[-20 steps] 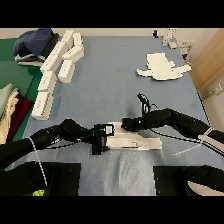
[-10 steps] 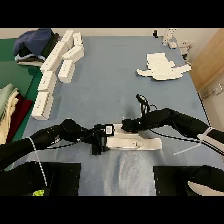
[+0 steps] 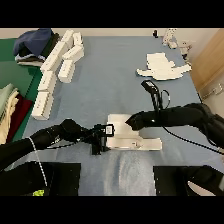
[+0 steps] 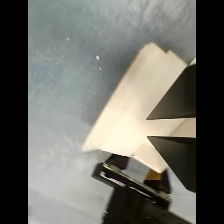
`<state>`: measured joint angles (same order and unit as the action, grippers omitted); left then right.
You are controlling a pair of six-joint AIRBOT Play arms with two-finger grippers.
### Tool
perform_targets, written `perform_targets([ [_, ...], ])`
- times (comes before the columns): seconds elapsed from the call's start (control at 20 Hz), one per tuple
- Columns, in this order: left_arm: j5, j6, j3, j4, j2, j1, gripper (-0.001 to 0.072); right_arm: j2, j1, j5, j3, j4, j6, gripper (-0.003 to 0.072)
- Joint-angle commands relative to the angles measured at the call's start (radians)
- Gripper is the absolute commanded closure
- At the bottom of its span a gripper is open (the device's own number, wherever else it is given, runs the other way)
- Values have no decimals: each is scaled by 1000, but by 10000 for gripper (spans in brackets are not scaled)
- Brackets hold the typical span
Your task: Fold the box.
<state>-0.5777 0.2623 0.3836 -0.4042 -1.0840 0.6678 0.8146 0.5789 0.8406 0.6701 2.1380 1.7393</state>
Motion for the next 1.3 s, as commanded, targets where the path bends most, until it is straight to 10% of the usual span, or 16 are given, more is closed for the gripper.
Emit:
perform_targets([
  [0.0, 1, -1, 1, 0, 1, 0, 200, -172, 1, 210, -26, -53, 217, 536],
  [0.1, 1, -1, 1, 0, 1, 0, 200, -254, 1, 307, -75, -79, 303, 490],
  [0.2, 1, -1, 1, 0, 1, 0, 200, -313, 1, 349, -121, -149, 328, 269],
  [0.5, 1, -1, 1, 0, 1, 0, 200, -335, 0, 247, -261, -245, 648, 38],
  [1.05, 1, -1, 1, 0, 1, 0, 200, -180, 1, -92, -370, -171, 938, 46],
  [1.25, 1, -1, 1, 0, 1, 0, 200, -172, 1, -95, -370, -94, 990, 288],
])
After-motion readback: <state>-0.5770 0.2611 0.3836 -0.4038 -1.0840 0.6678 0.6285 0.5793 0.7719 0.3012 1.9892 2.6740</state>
